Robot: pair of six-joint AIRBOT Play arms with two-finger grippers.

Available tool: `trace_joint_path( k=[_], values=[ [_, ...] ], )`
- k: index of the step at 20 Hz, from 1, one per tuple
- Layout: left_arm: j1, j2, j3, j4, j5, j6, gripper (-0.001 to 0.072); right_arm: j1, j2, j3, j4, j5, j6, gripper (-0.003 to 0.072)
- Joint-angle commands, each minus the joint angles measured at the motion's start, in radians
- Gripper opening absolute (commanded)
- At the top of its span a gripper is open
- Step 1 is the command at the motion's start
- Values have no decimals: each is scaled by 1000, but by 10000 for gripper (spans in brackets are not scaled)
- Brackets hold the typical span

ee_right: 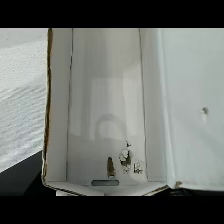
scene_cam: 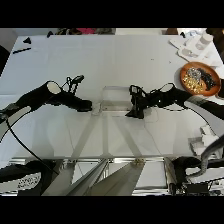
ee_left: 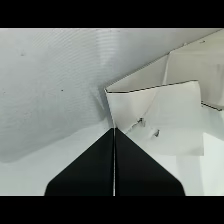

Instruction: Fold the box and place the chain.

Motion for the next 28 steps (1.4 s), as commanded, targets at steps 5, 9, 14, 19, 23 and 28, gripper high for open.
trace_joint_path(
  k=[5, 9, 14, 19, 23, 28],
  values=[
    [27, 2, 0, -142, -55, 96, 6, 1, 0, 0, 0, 0, 0, 555],
    [31, 2, 0, -196, -89, 123, 6, 1, 0, 0, 0, 0, 0, 555],
    [32, 28, 0, -196, -96, 131, 6, 1, 0, 0, 0, 0, 0, 555],
    [50, 70, 0, -197, -103, 131, 7, 1, 0, 0, 0, 0, 0, 555],
    [50, 77, 0, -231, -126, 176, 6, 1, 0, 0, 0, 0, 0, 555],
    [121, 96, 0, -187, -91, 167, 6, 1, 0, 0, 0, 0, 0, 555]
  ],
)
